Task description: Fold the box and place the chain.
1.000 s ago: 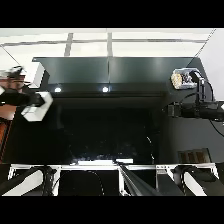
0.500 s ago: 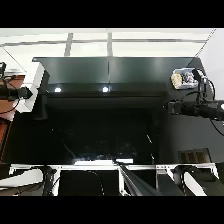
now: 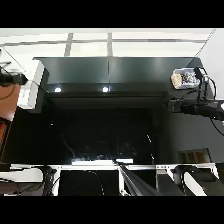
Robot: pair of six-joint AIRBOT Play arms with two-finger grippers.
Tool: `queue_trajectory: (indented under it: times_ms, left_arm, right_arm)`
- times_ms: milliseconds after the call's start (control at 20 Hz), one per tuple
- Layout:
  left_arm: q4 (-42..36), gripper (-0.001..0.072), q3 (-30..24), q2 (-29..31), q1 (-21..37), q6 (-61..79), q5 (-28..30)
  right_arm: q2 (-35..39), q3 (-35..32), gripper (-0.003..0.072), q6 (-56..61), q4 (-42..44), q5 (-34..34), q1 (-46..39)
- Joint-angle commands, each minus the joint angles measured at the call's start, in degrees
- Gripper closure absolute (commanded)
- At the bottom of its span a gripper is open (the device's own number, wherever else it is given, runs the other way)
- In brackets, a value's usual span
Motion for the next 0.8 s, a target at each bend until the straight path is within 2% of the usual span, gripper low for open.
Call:
queue_trajectory:
  times_ms: [0, 100, 200, 300, 400, 550, 650, 750]
  left_arm:
    - [-2.2, 0.0089, 9.0, 3.1, -0.6, -5.6, -9.0]
    - [-7.7, 0.0678, 10.8, 6.1, -1.2, -9.4, -14.7]
    - [-15.8, 0.0686, 7.7, 9.7, -3.1, -7.6, -17.1]
    - [-21.4, 0.0686, -0.3, 15.5, -7.4, -2.3, -15.6]
    - [-22.2, 0.0686, -12.9, 23.8, -13.4, 3.2, -8.3]
    - [-20.9, 0.0684, -32.5, 35.8, -19.3, 5.9, 7.3]
    - [-20.9, 0.0682, -39.7, 41.2, -19.4, 5.9, 13.7]
    - [-20.9, 0.0682, -43.3, 45.0, -19.0, 5.9, 15.5]
  right_arm:
    - [0.0, 0.0, 0.0668, -1.3, 0.0, -5.9, 3.6]
    - [-0.2, 0.0, 0.0668, -1.6, 0.0, -14.8, 8.2]
    - [-1.4, 0.0, 0.0668, -1.6, -0.3, -22.4, 12.7]
    - [-4.3, 0.0, 0.0669, -1.6, -1.8, -25.3, 14.7]
    - [-8.7, 0.0, 0.0668, -1.6, -5.9, -26.1, 14.5]
    - [-13.5, 0.0, 0.0668, -1.6, -9.5, -26.5, 13.3]
    - [-13.7, 0.0, 0.0668, -1.6, -9.2, -25.0, 13.1]
    - [-13.7, 0.0, 0.0668, -1.6, -9.0, -25.0, 13.0]
